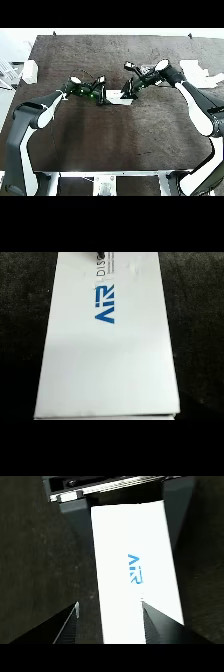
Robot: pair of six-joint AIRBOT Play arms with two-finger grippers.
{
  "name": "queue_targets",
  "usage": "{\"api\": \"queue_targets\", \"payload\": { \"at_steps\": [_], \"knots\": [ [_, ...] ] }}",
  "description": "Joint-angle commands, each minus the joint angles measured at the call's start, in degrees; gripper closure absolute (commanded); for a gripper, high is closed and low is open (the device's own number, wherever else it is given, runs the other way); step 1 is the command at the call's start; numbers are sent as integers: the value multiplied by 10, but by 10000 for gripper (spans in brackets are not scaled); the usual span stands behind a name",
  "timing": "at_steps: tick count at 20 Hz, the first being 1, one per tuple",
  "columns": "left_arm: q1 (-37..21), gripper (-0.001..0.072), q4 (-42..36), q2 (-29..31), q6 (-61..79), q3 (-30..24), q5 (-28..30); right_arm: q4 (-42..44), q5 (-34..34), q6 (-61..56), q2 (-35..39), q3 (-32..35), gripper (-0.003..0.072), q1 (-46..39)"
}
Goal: Fold the box and place the chain.
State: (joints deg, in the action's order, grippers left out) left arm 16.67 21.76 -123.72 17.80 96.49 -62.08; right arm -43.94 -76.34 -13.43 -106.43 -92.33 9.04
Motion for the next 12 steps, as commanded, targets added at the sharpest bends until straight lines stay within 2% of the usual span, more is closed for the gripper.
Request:
{"api": "queue_targets", "payload": {
  "at_steps": [1, 2, 5, 7, 12],
  "knots": [
    [0, 477, 1, 0, 1, 0, 0, 70, 0, 7, 3, -1, 212, -17],
    [0, 477, 1, 0, 1, 0, 1, 92, -1, 7, 3, -1, 239, -22],
    [0, 477, 1, 0, 1, 0, 1, 108, -3, 3, 3, 5, 679, -28],
    [0, 476, 1, 0, 1, 0, 1, 107, 3, 4, 3, 31, 681, -18],
    [0, 477, 1, 0, 1, 0, 1, 99, 109, 3, 3, 105, 682, 2]
  ]
}}
